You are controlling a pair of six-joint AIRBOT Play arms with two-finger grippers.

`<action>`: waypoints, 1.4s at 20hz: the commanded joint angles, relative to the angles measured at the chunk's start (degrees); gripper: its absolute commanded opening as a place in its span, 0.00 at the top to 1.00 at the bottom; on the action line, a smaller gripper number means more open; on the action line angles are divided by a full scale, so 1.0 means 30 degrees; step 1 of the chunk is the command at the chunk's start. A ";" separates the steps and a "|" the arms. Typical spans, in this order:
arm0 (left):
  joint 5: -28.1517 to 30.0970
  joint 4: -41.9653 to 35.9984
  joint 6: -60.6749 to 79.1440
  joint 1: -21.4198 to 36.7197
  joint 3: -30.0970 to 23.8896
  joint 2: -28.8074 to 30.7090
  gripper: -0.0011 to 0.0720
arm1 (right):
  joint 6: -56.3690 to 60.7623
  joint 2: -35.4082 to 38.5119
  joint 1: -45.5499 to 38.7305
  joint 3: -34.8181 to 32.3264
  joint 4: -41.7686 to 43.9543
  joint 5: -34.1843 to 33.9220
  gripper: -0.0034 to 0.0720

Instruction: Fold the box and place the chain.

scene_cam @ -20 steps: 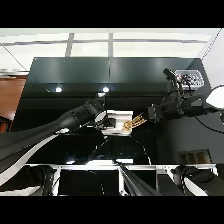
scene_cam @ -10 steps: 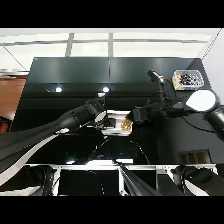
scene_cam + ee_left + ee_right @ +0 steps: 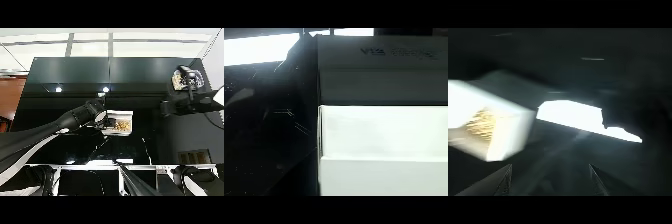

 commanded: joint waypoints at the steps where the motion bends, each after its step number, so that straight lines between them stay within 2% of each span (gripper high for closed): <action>1: -0.0335 0.0029 0.0007 0.0007 0.0007 0.0000 0.95 | 0.0255 0.0721 -0.1785 -0.0189 -0.2798 0.0729 0.23; 3: -0.0495 0.0102 -0.0189 0.0051 0.0364 0.0044 0.94 | 0.0248 0.0721 -0.1778 -0.0364 -0.2601 0.0452 0.23; 4: -0.0583 0.0240 -0.0262 0.0051 0.0641 0.0131 0.79 | 0.0248 0.0721 -0.1778 -0.0423 -0.2499 0.0299 0.23; 5: -0.0678 0.0357 -0.0546 0.0051 0.0911 0.0313 0.46 | 0.0248 0.0721 -0.1778 -0.0452 -0.2484 0.0146 0.23; 6: -0.0947 0.0634 -0.0656 0.0051 0.1195 0.0597 0.23 | 0.0240 0.0721 -0.1785 -0.0452 -0.2492 -0.0007 0.23; 7: -0.1304 0.1042 -0.0372 0.0044 0.1384 0.1056 0.19 | 0.0233 0.0721 -0.1778 -0.0452 -0.2484 -0.0175 0.23; 11: -0.2783 0.3708 0.3140 0.0044 0.0991 0.4197 0.19 | 0.0168 0.0714 -0.1785 -0.0452 -0.2528 -0.0750 0.23; 13: -0.3038 0.5333 0.3577 0.1005 -0.0576 0.6251 0.19 | 0.0109 0.0714 -0.1785 -0.0452 -0.2572 -0.1093 0.23; 14: -0.2878 0.5566 0.3548 0.2113 -0.1727 0.7300 0.19 | 0.0117 0.0714 -0.1785 -0.0452 -0.2572 -0.1457 0.23; 16: -0.1341 0.4889 0.3672 0.4648 -0.4379 0.9180 0.19 | 0.0102 0.0714 -0.1741 -0.0452 -0.2572 -0.2106 0.23; 17: 0.0313 0.3228 0.4685 0.5974 -0.5676 0.9850 0.19 | 0.0051 0.0714 -0.1734 -0.0452 -0.2572 -0.2273 0.23; 19: 0.3424 -0.3818 1.2138 0.8633 -0.7504 1.0069 0.19 | 0.0015 0.0714 -0.1698 -0.0452 -0.2557 -0.2244 0.22; 20: 0.3963 -0.7898 1.8608 0.9479 -0.7883 0.9850 0.19 | -0.0153 0.0714 -0.1698 -0.0452 -0.2565 -0.2120 0.22; 21: 0.3789 -1.0812 2.6148 0.9938 -0.7985 0.9653 0.19 | -0.0321 0.0714 -0.1698 -0.0452 -0.2565 -0.1923 0.22; 22: 0.3665 -1.1876 3.1795 0.9967 -0.7985 0.9551 0.19 | -0.0328 0.0714 -0.1698 -0.0452 -0.2565 -0.1698 0.23; 23: 0.3942 -1.2087 3.5299 0.9865 -0.7985 0.9442 0.16 | -0.0328 0.0714 -0.1698 -0.0452 -0.2572 -0.1508 0.23; 24: 0.4430 -1.2211 3.8111 0.9734 -0.7985 0.9289 0.00 | -0.0328 0.0714 -0.1698 -0.0452 -0.2572 -0.1355 0.22; 25: 0.4736 -1.2211 4.0421 0.9624 -0.7956 0.9092 0.00 | -0.0321 0.0714 -0.1698 -0.0459 -0.2543 -0.1268 0.22; 28: 0.4218 -1.4003 4.2883 0.9646 -0.7723 0.7359 0.00 | -0.0321 0.0714 -0.1698 -0.0459 -0.2492 -0.1209 0.22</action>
